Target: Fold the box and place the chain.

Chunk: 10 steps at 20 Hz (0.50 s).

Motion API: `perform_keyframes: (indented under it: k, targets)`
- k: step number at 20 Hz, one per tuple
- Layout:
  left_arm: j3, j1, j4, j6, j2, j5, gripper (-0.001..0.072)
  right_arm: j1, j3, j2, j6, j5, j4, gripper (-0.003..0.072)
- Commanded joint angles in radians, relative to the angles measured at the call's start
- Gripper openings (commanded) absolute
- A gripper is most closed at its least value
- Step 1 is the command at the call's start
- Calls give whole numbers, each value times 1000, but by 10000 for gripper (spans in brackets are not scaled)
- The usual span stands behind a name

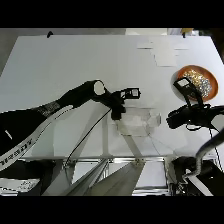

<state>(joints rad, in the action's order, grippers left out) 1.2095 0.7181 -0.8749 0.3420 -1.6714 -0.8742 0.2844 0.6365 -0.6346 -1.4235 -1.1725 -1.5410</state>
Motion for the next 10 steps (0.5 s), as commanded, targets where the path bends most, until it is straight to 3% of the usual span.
perform_keyframes:
  k: [1,10]
  targets:
    - [0,-1,9,-10,-10,14,-6,1,1,1,0,9,0,228]
    - [0,-2,128,-121,-10,-2,-5,1,1,1,0,1,0,227]
